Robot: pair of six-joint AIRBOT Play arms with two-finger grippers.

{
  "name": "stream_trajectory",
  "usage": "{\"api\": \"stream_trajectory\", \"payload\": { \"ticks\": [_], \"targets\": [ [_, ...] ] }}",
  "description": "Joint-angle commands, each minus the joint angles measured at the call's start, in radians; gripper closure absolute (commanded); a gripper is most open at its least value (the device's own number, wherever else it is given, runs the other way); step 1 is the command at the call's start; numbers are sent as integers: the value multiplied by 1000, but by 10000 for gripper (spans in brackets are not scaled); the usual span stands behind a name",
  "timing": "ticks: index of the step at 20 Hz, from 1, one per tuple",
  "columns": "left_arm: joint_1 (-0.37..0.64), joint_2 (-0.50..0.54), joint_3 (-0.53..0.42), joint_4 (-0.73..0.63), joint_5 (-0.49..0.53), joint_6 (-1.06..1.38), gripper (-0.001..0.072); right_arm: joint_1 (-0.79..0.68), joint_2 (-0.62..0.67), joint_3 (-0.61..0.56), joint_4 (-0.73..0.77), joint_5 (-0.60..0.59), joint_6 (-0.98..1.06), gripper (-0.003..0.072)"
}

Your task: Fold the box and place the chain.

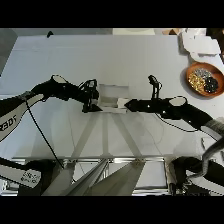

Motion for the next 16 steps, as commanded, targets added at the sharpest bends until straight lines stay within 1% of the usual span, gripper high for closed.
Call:
{"api": "stream_trajectory", "payload": {
  "ticks": [1, 4, 6, 9, 13, 16],
  "targets": [
    [1, -1, 0, 0, -1, 0, 365, 33, 1, 1, -1, -71, 1, 348],
    [1, -1, 0, 0, -1, 0, 365, 61, 1, 1, -3, -137, 1, 349],
    [1, -1, 0, 0, -1, 0, 365, 75, 1, 1, -8, -153, 1, 350],
    [1, -1, 0, 0, -1, 0, 365, 94, 1, 1, -66, -200, 40, 351],
    [1, -1, 0, 0, -1, 0, 365, 96, 1, 14, -222, -202, 179, 351],
    [1, -1, 0, 0, -1, 0, 365, 96, 1, 47, -248, -175, 207, 349]
  ]
}}
